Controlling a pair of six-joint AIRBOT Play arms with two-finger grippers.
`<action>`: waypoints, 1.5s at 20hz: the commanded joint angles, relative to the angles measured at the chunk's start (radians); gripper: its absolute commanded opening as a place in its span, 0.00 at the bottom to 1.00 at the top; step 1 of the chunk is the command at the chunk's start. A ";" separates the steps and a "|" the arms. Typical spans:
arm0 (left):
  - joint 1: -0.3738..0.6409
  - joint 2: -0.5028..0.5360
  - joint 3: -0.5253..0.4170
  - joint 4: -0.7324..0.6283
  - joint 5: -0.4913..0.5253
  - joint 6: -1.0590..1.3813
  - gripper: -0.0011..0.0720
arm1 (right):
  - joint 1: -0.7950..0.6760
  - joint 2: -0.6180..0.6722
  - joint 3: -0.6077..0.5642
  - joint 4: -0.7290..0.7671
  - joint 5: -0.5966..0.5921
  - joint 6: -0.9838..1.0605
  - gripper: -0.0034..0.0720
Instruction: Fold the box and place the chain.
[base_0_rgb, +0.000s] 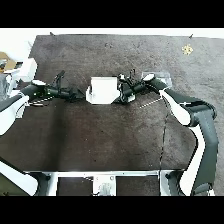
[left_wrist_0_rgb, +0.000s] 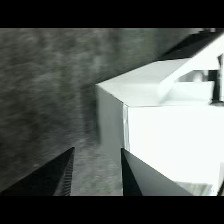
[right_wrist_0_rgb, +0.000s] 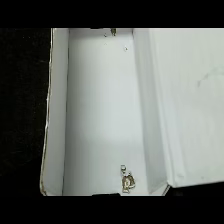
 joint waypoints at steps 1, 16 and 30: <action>-0.014 0.001 0.015 -0.026 -0.019 0.033 0.45 | 0.000 0.000 0.000 0.000 0.000 0.000 0.62; -0.171 0.001 0.237 0.312 0.010 -0.268 0.45 | 0.000 0.000 0.000 0.000 0.000 0.000 0.62; -0.322 0.000 0.352 0.697 0.062 -0.583 0.45 | 0.000 0.000 0.000 0.000 0.000 0.000 0.62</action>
